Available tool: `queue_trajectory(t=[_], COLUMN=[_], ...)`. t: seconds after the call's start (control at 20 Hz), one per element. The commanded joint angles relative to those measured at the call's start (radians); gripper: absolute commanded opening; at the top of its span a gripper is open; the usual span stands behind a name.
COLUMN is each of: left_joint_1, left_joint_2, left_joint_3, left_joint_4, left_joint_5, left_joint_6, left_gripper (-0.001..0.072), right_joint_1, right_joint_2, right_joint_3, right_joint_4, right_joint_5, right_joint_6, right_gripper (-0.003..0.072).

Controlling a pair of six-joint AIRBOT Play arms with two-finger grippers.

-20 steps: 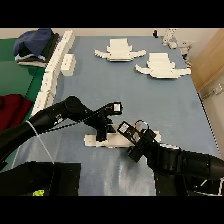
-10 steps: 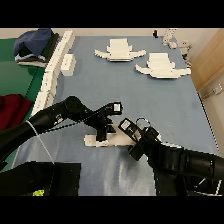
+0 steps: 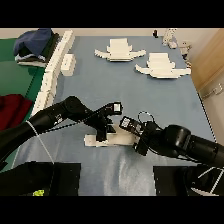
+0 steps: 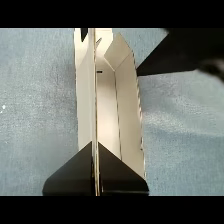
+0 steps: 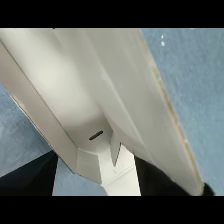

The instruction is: Fold the box.

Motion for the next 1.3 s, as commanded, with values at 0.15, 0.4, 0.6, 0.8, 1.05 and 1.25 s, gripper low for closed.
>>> queue_trajectory(t=[0.15,0.4,0.6,0.8,1.05,1.25], left_joint_1=[0.0,0.0,0.0,0.0,0.0,0.0], left_joint_2=[0.0,0.0,0.0,0.0,0.0,0.0], left_joint_3=[0.0,0.0,0.0,0.0,0.0,0.0], left_joint_4=[0.0,0.0,0.0,0.0,0.0,0.0], left_joint_5=[0.0,0.0,0.0,0.0,0.0,0.0], left_joint_6=[0.0,0.0,0.0,0.0,0.0,0.0], left_gripper=[0.0013,0.0013,0.0013,0.0013,0.0013,0.0013], right_joint_1=[-0.384,-0.514,-0.514,-0.514,-0.513,-0.513], right_joint_2=[0.002,-0.048,-0.112,-0.094,-0.123,-0.134], right_joint_3=[-0.062,-0.086,-0.085,-0.085,-0.085,-0.085], right_joint_4=[0.653,0.866,0.842,0.734,0.763,0.787], right_joint_5=[0.024,-0.035,-0.032,-0.036,0.031,0.046], right_joint_6=[-1.001,-1.321,-1.32,-1.281,-1.268,-1.321], right_gripper=[0.072,0.072,0.072,0.072,0.072,0.072])
